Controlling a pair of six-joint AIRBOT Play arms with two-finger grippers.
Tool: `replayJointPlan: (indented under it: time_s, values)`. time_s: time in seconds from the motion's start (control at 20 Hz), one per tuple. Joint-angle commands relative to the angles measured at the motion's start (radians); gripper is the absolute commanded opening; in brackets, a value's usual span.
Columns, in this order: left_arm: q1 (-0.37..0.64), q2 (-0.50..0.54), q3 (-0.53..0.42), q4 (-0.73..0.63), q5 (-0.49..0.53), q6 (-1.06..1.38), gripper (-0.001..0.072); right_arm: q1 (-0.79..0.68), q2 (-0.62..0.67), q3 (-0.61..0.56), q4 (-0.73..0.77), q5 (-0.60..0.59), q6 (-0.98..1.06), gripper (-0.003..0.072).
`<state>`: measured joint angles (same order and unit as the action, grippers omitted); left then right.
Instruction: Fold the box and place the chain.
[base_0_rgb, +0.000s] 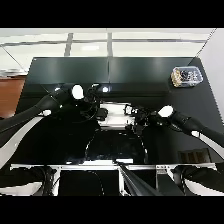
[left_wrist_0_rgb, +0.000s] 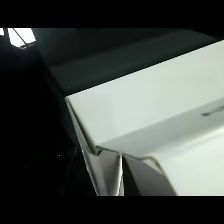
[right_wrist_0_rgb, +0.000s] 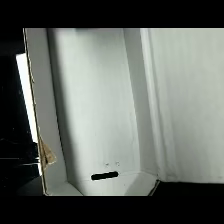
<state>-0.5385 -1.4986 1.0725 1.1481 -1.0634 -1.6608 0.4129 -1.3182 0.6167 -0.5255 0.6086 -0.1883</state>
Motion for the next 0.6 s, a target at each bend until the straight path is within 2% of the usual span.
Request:
replayJointPlan:
  time_s: [0.0, 0.15, 0.35, 0.55]
  values:
    - [-0.036, 0.000, 0.002, 0.117, 0.008, -0.120, 0.0333, 0.001, -0.001, -0.001, 0.000, 0.000, 0.001, 0.0440]
    - [-0.073, 0.000, 0.002, 0.211, 0.013, -0.208, 0.0333, 0.001, -0.001, -0.001, 0.000, 0.000, 0.001, 0.0440]
    - [-0.122, -0.005, 0.020, 0.238, 0.032, -0.279, 0.0333, 0.001, -0.001, -0.001, 0.000, 0.000, 0.001, 0.0440]
    - [-0.180, -0.008, 0.067, 0.408, 0.010, -0.435, 0.0332, 0.001, -0.001, -0.001, 0.000, 0.000, 0.001, 0.0440]
